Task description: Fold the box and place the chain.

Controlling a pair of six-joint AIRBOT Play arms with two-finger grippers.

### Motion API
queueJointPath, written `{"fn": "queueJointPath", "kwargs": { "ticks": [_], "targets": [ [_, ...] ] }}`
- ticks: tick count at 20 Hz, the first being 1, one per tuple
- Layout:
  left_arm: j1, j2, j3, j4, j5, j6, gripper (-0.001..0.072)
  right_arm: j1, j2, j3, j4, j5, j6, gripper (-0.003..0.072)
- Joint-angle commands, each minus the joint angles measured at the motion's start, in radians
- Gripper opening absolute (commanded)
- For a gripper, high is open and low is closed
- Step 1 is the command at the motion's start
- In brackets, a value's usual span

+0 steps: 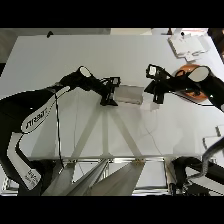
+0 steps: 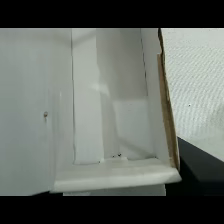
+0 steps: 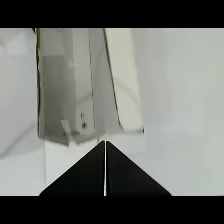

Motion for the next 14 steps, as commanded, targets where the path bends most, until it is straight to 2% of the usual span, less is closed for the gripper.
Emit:
{"fn": "queueJointPath", "kwargs": {
  "ticks": [1, 2, 3, 8, 14],
  "targets": [
    [0.001, 0.001, 0.000, -0.001, 0.001, -0.001, 0.0151, -0.029, -0.020, 0.000, -0.061, 0.006, -0.002, 0.0136],
    [0.001, 0.001, 0.000, -0.001, 0.001, -0.001, 0.0151, -0.028, -0.037, 0.000, -0.061, -0.005, -0.005, 0.0330],
    [0.001, 0.001, 0.000, -0.001, 0.001, -0.001, 0.0151, -0.028, -0.055, 0.000, -0.061, -0.016, -0.007, 0.0415],
    [0.001, 0.001, 0.000, -0.001, 0.001, -0.001, 0.0151, -0.026, -0.132, 0.000, -0.058, -0.016, -0.135, 0.0410],
    [0.001, 0.001, 0.001, -0.001, 0.001, -0.001, 0.0151, 0.033, -0.153, 0.000, -0.055, -0.003, -0.164, 0.0401]
  ]
}}
